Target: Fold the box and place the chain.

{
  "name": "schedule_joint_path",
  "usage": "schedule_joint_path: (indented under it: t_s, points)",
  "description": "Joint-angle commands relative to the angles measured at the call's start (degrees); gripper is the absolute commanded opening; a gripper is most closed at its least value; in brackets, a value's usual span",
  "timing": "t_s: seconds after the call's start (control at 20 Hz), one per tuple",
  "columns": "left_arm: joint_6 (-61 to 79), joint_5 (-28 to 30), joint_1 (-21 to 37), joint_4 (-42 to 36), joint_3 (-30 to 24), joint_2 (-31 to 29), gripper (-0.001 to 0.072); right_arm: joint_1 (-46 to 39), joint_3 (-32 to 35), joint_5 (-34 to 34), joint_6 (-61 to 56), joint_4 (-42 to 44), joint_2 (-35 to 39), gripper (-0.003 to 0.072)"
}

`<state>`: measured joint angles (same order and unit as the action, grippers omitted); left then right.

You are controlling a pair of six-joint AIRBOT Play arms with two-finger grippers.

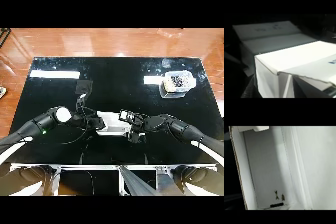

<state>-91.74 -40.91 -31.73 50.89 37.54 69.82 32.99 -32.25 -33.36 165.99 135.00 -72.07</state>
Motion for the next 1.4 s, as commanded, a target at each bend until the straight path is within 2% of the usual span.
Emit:
schedule_joint_path:
  t_s: [0.0, 0.1, 0.25, 0.4, 0.55, 0.6, 0.65, 0.75, 0.8, 0.9, 1.35]
  points:
    - [-0.63, 0.24, -0.70, 0.81, 1.01, 0.04, 0.0548, 0.11, 0.00, -0.07, 0.04, 0.09, -0.02, 0.0250]
    - [-6.93, -0.09, -2.10, 6.99, 2.58, 0.04, 0.0548, 0.11, 0.02, -0.07, 0.04, 0.13, -0.02, 0.0249]
    - [-21.86, -2.16, -6.64, 22.73, 5.46, 0.26, 0.0548, 0.11, 0.02, -0.07, 0.04, 0.09, -0.02, 0.0249]
    - [-33.40, -6.25, -10.86, 33.99, 8.22, 1.44, 0.0548, 0.11, 0.02, 0.20, 0.04, 0.09, -0.02, 0.0249]
    - [-35.78, -11.80, -13.62, 34.64, 10.71, 3.98, 0.0531, 0.11, 0.00, 0.13, 0.04, 0.09, -0.02, 0.0249]
    - [-36.94, -13.57, -14.53, 35.50, 11.93, 5.11, 0.0472, 0.13, 0.00, 0.13, 0.04, 0.09, -0.02, 0.0249]
    - [-39.32, -14.73, -15.67, 37.55, 13.44, 6.25, 0.0469, 0.22, 0.02, 0.13, 0.04, 0.00, -0.04, 0.0249]
    - [-42.60, -15.52, -17.35, 41.51, 16.20, 7.93, 0.0456, 0.24, 0.02, 0.11, 0.07, -0.07, -0.02, 0.0249]
    - [-42.86, -15.85, -17.46, 41.88, 17.20, 8.79, 0.0430, 0.24, 0.02, 0.11, 0.04, -0.04, -0.02, 0.0250]
    - [-42.84, -17.07, -17.33, 41.90, 18.45, 10.21, 0.0430, 0.24, 0.02, 0.04, 0.02, -0.04, -0.02, 0.0249]
    - [-43.91, -17.79, -16.00, 41.92, 18.47, 10.64, 0.0424, 0.24, 0.02, -0.11, 0.04, -0.02, -0.02, 0.0249]
